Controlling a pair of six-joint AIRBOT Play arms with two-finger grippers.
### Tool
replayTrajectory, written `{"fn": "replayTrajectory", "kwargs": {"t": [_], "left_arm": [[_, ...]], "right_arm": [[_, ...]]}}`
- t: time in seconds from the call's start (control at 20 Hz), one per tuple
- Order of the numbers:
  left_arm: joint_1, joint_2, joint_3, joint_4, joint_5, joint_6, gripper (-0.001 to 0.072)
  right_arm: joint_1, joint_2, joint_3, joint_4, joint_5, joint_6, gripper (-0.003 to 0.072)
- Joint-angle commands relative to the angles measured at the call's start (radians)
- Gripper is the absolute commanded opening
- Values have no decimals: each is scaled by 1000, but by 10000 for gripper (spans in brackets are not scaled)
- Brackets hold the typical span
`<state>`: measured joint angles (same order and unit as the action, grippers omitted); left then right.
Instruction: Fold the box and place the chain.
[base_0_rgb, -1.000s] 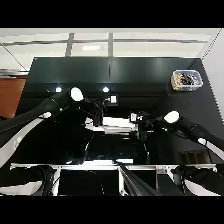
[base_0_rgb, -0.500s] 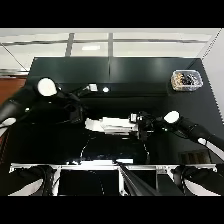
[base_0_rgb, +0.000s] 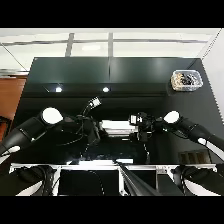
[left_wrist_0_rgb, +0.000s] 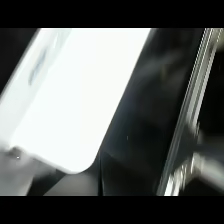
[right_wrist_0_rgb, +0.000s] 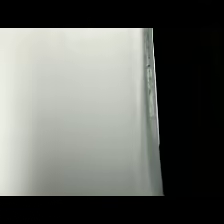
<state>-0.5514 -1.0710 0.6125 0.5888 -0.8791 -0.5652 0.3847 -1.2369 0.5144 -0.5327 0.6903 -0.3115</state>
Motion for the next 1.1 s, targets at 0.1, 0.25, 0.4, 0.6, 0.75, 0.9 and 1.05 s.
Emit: {"fn": "replayTrajectory", "kwargs": {"t": [0.1, 0.25, 0.4, 0.6, 0.75, 0.9, 1.05], "left_arm": [[5, -26, -35, -342, 361, 156, 31], [83, -125, 7, -322, 321, 216, 29], [145, -269, 105, -161, 222, 6, 28], [145, -416, 275, 43, -29, -124, 29], [145, -491, 343, 45, -177, -118, 29], [145, -526, 362, 106, -206, -111, 29], [145, -524, 372, 111, -225, -43, 30]], "right_arm": [[1, 0, 0, -3, 5, 0, 135], [1, 0, 0, -2, 5, 0, 135], [1, 0, 0, -2, 5, 0, 135], [1, 0, 0, -2, 5, 0, 135], [1, 0, 0, -2, 5, 0, 135], [1, 0, 0, -2, 5, 0, 135], [1, 0, 0, -2, 5, 0, 136]]}}
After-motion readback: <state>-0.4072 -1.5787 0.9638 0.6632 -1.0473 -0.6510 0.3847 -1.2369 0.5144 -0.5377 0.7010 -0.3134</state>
